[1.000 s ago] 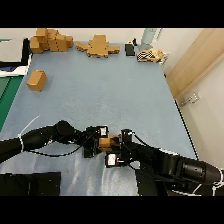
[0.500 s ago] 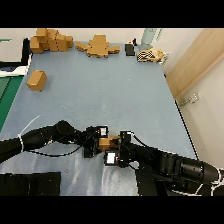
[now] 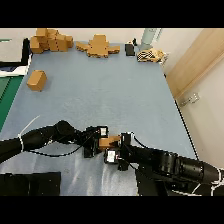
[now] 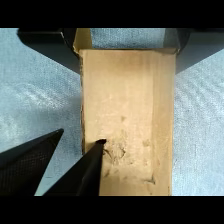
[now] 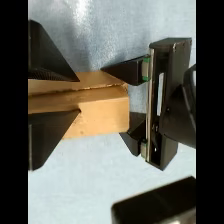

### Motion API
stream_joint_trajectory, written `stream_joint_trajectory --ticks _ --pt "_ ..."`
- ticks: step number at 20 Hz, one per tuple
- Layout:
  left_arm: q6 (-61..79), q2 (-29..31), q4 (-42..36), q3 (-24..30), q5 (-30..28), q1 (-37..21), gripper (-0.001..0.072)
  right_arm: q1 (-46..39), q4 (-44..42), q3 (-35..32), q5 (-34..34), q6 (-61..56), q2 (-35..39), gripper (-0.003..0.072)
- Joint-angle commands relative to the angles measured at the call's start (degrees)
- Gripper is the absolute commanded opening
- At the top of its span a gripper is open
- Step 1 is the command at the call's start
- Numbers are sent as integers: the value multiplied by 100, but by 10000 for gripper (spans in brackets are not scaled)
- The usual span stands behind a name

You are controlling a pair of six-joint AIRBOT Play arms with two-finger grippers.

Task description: Fold the box.

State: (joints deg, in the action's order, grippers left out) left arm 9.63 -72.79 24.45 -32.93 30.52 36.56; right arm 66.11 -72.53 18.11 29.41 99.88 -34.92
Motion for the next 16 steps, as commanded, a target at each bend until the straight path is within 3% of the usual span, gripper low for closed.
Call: stream_joint_trajectory --ticks 1,16 --pt "0 -2 0 -4 -2 2 474 7 -297 0 26 2 -2 262" --pt "0 -2 0 -4 0 2 474 0 -79 127 61 0 -35 262"
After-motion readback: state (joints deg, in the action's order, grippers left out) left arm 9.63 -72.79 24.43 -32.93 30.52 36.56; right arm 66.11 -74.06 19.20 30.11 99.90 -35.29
